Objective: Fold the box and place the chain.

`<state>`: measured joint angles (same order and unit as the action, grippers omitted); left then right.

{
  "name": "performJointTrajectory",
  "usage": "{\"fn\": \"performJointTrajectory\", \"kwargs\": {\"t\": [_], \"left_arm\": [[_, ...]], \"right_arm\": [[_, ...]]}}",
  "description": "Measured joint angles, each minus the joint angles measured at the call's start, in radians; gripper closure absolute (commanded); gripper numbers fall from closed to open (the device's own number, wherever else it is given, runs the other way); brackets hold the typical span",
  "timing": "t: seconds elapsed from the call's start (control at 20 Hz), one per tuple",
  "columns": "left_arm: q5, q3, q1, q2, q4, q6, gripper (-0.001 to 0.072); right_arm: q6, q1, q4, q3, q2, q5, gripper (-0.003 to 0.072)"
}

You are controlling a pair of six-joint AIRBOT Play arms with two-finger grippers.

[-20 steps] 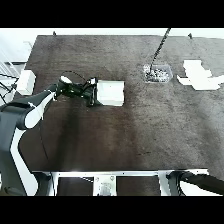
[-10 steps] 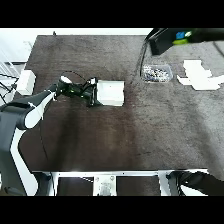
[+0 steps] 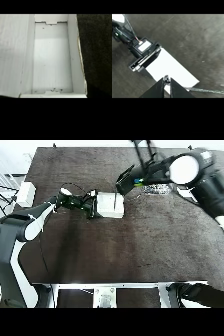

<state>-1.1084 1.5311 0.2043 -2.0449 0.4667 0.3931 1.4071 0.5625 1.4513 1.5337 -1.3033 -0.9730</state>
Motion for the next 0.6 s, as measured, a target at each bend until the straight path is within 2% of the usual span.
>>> {"fn": "performJointTrajectory", "kwargs": {"t": [0.4, 0.6], "left_arm": [[0.000, 0.000, 0.000, 0.000, 0.000, 0.000, 0.0233], [0.000, 0.000, 0.000, 0.000, 0.000, 0.000, 0.0233]], "right_arm": [[0.021, -0.005, -0.098, -0.116, -0.277, 0.288, 0.0674], [0.030, -0.010, -0.109, -0.117, -0.305, 0.344, 0.0674]]}}
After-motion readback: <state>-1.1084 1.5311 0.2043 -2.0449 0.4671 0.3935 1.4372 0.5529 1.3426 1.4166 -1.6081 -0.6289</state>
